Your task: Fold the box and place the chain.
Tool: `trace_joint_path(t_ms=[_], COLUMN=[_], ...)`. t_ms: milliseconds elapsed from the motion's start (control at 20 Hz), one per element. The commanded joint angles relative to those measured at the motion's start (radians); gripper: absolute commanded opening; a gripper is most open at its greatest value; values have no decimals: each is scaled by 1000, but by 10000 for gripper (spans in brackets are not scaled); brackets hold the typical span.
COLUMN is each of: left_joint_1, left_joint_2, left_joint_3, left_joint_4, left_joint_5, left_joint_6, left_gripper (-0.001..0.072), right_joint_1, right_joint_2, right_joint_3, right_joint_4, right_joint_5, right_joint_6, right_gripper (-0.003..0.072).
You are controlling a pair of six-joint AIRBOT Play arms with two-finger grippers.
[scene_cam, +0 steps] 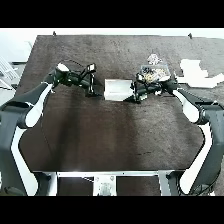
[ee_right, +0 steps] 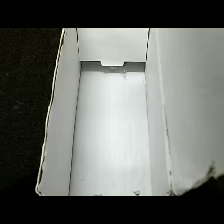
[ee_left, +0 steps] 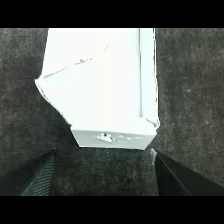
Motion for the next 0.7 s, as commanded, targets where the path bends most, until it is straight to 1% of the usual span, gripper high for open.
trace_joint_path(t_ms=[0,650], left_joint_1=[-9,-45], left_joint_2=[-6,-7], left_joint_3=[0,-1], left_joint_4=[-13,10], left_joint_5=[-4,50], left_joint_6=[23,-7], left_gripper=[720,720], right_joint_1=[0,0], right_joint_2=[0,0], right_joint_3=[1,1], right_joint_4=[0,0], right_joint_5=[0,0], right_joint_6=[0,0], right_gripper=[583,583])
